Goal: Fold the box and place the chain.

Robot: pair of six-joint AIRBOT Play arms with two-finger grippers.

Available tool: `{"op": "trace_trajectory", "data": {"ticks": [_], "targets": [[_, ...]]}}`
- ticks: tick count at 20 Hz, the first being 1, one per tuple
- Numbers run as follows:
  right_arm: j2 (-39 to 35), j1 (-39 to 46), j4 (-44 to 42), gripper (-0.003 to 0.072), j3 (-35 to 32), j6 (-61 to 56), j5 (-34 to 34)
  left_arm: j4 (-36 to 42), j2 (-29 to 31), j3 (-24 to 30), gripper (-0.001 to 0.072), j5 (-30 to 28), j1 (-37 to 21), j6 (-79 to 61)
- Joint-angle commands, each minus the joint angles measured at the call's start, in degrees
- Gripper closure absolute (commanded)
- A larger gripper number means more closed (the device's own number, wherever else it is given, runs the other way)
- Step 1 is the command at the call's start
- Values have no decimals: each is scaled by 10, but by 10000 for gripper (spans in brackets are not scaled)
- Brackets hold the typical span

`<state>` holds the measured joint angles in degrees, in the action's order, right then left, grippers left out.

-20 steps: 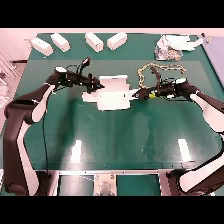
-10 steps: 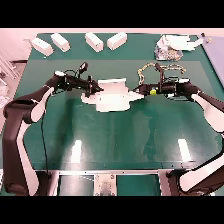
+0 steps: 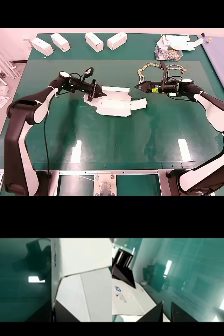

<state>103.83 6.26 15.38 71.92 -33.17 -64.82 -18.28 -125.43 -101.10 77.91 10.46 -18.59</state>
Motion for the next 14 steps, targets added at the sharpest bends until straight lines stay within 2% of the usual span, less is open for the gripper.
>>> {"op": "trace_trajectory", "data": {"ticks": [1,8,14], "targets": [[0,3,-2,564,0,9,0,-14,0,0,693,-23,7,-10],[0,3,1,564,0,20,-2,3,0,0,695,-55,7,-15],[0,3,7,564,0,20,-1,76,1,0,695,-28,-15,-30]]}}
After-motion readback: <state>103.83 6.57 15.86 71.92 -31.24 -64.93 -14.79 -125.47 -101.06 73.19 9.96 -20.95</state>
